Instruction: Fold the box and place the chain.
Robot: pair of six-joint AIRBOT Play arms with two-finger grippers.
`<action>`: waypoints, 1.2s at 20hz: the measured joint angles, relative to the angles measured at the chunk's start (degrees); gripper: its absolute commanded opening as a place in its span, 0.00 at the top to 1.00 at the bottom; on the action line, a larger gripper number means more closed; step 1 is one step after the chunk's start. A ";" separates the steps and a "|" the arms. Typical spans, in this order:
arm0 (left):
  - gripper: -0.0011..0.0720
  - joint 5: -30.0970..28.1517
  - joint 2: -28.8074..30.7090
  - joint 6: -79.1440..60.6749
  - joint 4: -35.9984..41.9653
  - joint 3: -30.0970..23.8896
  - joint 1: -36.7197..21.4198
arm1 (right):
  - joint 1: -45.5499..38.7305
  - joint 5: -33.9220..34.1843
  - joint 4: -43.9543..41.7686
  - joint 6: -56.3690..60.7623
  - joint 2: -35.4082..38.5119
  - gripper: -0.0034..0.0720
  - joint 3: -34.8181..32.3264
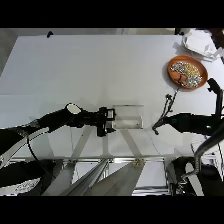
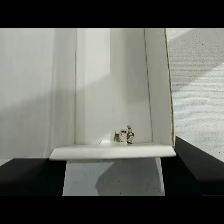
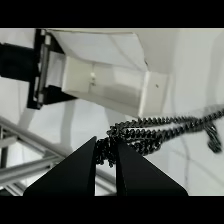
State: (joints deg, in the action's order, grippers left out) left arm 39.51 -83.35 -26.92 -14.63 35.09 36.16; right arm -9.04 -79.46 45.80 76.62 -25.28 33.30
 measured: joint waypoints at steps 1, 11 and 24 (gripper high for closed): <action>0.87 0.04 0.00 0.00 0.00 0.00 0.00 | 2.89 2.80 -0.50 0.11 0.04 0.94 -0.81; 0.87 0.17 0.00 -0.02 0.00 0.00 -0.02 | 36.81 30.40 10.14 7.63 -15.47 0.94 -3.10; 0.87 0.20 0.00 0.00 0.00 0.00 0.00 | 49.05 52.61 9.46 8.87 -33.38 0.94 -3.19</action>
State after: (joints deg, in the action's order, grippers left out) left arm 39.70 -83.35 -26.92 -14.63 35.09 36.16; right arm 40.01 -26.85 55.27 85.49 -58.65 30.11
